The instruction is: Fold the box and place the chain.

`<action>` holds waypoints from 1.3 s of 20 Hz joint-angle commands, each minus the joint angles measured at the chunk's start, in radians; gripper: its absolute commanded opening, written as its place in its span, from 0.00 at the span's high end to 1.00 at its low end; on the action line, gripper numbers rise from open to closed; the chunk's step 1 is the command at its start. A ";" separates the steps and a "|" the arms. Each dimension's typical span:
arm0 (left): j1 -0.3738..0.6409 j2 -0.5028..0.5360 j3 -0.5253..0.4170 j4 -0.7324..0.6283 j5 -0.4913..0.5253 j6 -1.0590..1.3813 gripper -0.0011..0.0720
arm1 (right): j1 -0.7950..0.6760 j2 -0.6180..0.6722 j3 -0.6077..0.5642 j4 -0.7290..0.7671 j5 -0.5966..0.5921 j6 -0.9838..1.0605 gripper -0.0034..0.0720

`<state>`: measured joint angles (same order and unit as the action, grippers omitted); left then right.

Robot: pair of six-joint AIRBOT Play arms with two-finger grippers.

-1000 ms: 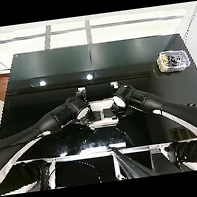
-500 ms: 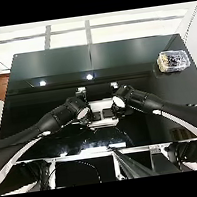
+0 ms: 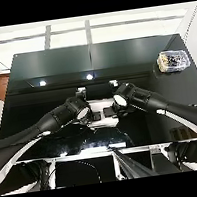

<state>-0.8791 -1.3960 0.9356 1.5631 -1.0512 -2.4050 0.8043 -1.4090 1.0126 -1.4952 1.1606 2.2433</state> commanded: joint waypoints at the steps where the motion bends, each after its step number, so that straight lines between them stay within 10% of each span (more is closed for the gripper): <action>1: 0.000 0.000 0.000 -0.001 0.002 -0.001 0.94 | 0.000 0.020 0.009 0.002 0.009 -0.016 0.66; 12: 0.000 0.000 0.000 -0.001 0.001 -0.001 0.94 | 0.000 0.241 0.011 -0.003 0.037 -0.176 0.67; 18: 0.000 0.000 0.000 -0.001 -0.004 -0.001 0.94 | -0.011 0.458 0.011 -0.417 0.269 -0.210 0.67; 26: 0.000 0.000 0.000 -0.001 -0.003 -0.001 0.94 | -0.520 0.560 -0.006 -0.573 0.069 -0.215 0.67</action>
<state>-0.8791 -1.3960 0.9356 1.5623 -1.0550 -2.4065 0.4698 -0.8715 1.0183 -2.0193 1.3540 2.0335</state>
